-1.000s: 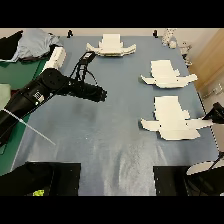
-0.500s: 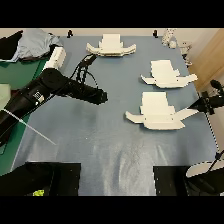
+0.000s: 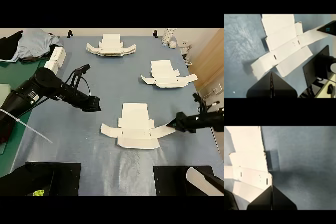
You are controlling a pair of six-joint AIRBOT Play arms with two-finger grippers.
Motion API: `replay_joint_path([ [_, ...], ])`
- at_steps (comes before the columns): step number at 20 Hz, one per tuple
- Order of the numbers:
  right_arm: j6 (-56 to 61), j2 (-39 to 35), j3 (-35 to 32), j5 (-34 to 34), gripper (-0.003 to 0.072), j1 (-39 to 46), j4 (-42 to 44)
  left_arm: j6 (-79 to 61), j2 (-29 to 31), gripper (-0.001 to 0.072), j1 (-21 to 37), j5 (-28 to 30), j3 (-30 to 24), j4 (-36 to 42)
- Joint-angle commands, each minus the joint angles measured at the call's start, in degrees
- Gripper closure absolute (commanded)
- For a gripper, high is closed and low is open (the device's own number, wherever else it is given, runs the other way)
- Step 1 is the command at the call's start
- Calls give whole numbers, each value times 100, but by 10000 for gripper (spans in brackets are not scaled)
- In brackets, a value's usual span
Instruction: Fold the box.
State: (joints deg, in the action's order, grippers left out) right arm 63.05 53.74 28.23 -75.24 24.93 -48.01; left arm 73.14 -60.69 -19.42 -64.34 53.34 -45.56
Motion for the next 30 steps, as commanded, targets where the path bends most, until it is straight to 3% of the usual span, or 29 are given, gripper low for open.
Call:
replay_joint_path([
  [1, 350, -1331, -1139, 350, 682, -149, 20, -284, 179, 695, 48, -243, -509, 417],
  [3, 426, -1478, -1158, 267, 499, -146, 22, -284, 249, 695, 48, -140, -732, 428],
  [7, 745, -1073, -1003, -98, 499, -146, -24, -284, 249, 695, 48, -179, -750, 463],
  [20, 479, 852, 55, -413, 526, -153, -125, -286, 249, 693, 52, -166, -750, 463],
  [25, 260, 988, 68, -306, 526, -929, -564, -286, 249, 693, 50, -195, -750, 463],
  [30, 101, 986, 240, -304, 682, -1078, -540, -289, 249, 693, 52, -219, -750, 463],
])
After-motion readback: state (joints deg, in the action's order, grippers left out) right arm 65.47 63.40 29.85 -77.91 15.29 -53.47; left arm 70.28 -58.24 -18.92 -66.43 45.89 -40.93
